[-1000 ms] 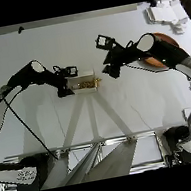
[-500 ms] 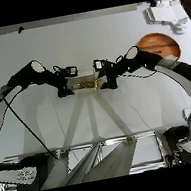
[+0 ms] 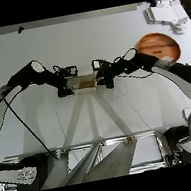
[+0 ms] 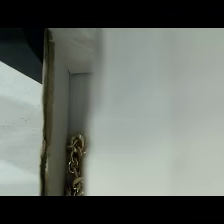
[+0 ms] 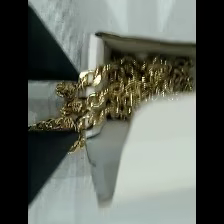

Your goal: Fold the box and place the chain.

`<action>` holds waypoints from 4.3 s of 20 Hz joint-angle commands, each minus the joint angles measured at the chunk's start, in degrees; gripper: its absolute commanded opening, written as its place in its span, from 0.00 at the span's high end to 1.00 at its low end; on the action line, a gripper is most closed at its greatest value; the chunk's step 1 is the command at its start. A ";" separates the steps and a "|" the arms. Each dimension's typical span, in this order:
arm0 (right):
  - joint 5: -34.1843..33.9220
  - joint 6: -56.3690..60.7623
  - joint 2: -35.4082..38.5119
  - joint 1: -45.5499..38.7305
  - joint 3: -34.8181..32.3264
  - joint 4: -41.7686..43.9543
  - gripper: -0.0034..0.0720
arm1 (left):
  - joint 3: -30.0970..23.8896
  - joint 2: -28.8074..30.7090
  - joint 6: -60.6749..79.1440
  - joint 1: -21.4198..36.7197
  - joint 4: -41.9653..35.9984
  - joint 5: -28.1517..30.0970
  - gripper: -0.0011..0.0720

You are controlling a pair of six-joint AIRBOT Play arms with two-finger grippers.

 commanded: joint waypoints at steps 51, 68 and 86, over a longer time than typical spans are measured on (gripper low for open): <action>20.48 61.66 -6.08 2.84 27.47 -12.81 0.52 | 0.00 0.00 -0.02 0.00 0.00 0.02 0.96; 18.93 41.62 -7.23 6.27 27.61 -22.62 0.57 | 0.00 0.00 -0.02 -0.02 0.00 0.02 0.96; 11.32 35.34 0.79 6.29 11.91 -23.43 0.41 | 0.00 0.00 -0.04 -0.02 0.00 0.02 0.96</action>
